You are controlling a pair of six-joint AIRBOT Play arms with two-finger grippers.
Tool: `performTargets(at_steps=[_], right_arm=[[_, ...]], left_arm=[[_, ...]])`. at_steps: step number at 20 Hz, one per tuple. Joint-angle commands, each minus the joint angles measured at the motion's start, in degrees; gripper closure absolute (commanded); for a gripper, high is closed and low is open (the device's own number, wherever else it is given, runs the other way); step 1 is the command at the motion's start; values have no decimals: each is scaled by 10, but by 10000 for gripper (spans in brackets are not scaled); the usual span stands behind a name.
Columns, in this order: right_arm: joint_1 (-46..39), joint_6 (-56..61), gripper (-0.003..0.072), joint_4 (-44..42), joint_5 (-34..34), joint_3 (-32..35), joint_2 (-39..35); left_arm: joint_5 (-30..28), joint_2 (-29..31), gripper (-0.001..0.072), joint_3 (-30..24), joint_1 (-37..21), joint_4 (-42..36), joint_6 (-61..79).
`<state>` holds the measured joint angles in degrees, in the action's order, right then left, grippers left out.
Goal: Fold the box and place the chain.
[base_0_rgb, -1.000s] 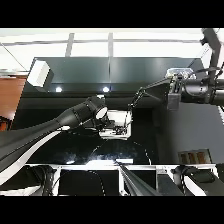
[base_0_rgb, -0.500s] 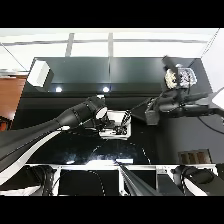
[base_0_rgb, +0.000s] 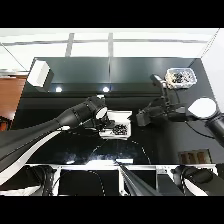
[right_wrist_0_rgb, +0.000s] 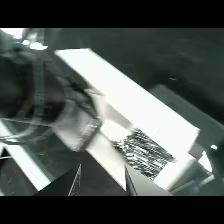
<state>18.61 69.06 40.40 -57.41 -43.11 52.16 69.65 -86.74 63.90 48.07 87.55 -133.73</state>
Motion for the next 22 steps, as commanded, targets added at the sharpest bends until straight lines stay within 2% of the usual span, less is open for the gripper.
performTargets(at_steps=[1,2,7,8,9,10,11,13,15,18,20,22], right_arm=[[-78,6,351,23,-46,-7,-24],[-98,-2,351,23,-55,-7,-34],[-144,-33,352,35,-97,-7,-44],[-143,-33,352,41,-99,-7,-44],[-143,-35,352,43,-99,-7,-44],[-143,-36,352,44,-96,-7,-44],[-143,-36,351,45,-93,-7,-44],[-143,-38,352,46,-90,-7,-44],[-143,-38,352,54,-89,-7,-44],[-143,-38,352,68,-87,-7,-44],[-143,-37,352,68,-79,-7,-44],[-143,-37,352,68,-71,-7,-44]], left_arm=[[0,0,683,0,0,0,0],[-15,0,682,-1,1,0,-1],[-9,1,680,3,-3,0,-3],[-1,1,619,5,-3,3,-16],[-2,2,407,8,-3,1,-23],[-1,5,138,14,0,0,-23],[-1,11,5,22,5,3,-21],[8,34,5,36,15,7,26],[51,70,5,37,17,15,109],[137,134,5,26,7,104,153],[146,183,5,2,-37,106,210],[108,231,5,-45,-123,105,226]])
